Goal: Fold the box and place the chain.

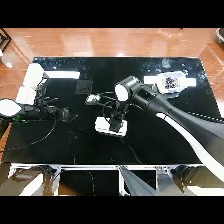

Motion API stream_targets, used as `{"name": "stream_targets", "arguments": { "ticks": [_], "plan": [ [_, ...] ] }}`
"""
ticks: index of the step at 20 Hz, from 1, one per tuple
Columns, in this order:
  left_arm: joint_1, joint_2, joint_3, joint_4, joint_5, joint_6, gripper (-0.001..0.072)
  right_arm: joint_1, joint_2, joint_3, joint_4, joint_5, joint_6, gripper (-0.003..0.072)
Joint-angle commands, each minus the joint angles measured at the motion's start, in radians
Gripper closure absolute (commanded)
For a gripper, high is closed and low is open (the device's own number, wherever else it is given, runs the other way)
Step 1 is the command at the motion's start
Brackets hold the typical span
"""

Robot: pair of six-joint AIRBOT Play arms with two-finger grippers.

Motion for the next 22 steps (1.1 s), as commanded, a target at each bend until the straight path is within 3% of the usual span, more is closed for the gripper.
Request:
{"name": "stream_targets", "arguments": {
  "ticks": [1, 11, 17, 18, 19, 20, 22],
  "plan": [
    [0.001, 0.000, 0.001, 0.000, 0.001, 0.000, 0.0069, 0.002, -0.001, -0.006, 0.003, -0.015, 0.008, 0.0480],
    [0.001, 0.000, 0.001, 0.000, 0.004, 0.000, 0.0069, 0.010, 0.019, -0.046, 0.007, -0.031, 0.066, 0.0478],
    [0.000, 0.000, 0.001, -0.005, -0.002, 0.000, 0.0069, -0.047, 0.198, -0.048, 0.052, 0.010, 0.298, 0.0480],
    [0.000, 0.000, 0.001, -0.005, -0.004, 0.000, 0.0069, -0.073, 0.245, -0.060, 0.069, 0.039, 0.396, 0.0515],
    [-0.002, 0.000, 0.001, -0.005, -0.006, 0.000, 0.0069, -0.096, 0.307, -0.108, 0.082, 0.054, 0.512, 0.0652],
    [-0.008, 0.000, 0.001, -0.005, -0.005, 0.000, 0.0070, -0.106, 0.383, -0.191, 0.085, 0.039, 0.619, 0.0663],
    [-0.035, 0.000, 0.001, -0.009, 0.000, 0.000, 0.0069, -0.106, 0.552, -0.418, 0.109, -0.115, 0.845, 0.0664]
  ]
}}
